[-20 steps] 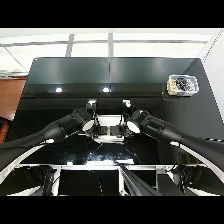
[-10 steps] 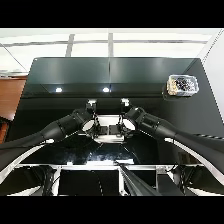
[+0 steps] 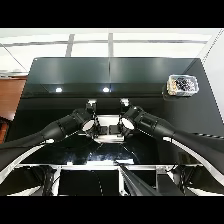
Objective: Fold the box and place the chain.
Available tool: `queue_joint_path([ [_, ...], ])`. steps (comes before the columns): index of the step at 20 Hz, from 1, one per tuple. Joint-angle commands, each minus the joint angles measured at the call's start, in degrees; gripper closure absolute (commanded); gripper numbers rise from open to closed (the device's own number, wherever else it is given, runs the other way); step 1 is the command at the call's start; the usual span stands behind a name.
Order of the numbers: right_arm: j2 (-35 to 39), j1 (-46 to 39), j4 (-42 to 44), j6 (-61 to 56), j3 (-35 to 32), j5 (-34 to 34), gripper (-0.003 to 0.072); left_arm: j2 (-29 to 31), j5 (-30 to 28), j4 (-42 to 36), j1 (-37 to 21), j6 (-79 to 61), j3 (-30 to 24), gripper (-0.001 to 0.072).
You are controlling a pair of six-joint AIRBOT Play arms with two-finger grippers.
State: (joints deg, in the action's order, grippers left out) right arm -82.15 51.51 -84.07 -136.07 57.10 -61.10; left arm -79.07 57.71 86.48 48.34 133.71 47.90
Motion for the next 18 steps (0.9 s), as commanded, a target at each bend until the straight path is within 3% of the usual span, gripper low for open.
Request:
queue_joint_path([
  [1,-0.1,0.1,-0.2,0.0,0.0,0.1,0.0525,0.0,0.0,0.0,0.0,0.0,0.0,0.0677],
  [18,-0.8,0.2,-0.4,0.0,0.0,0.7,0.0525,0.0,0.0,0.0,0.0,0.0,0.0,0.0677],
])
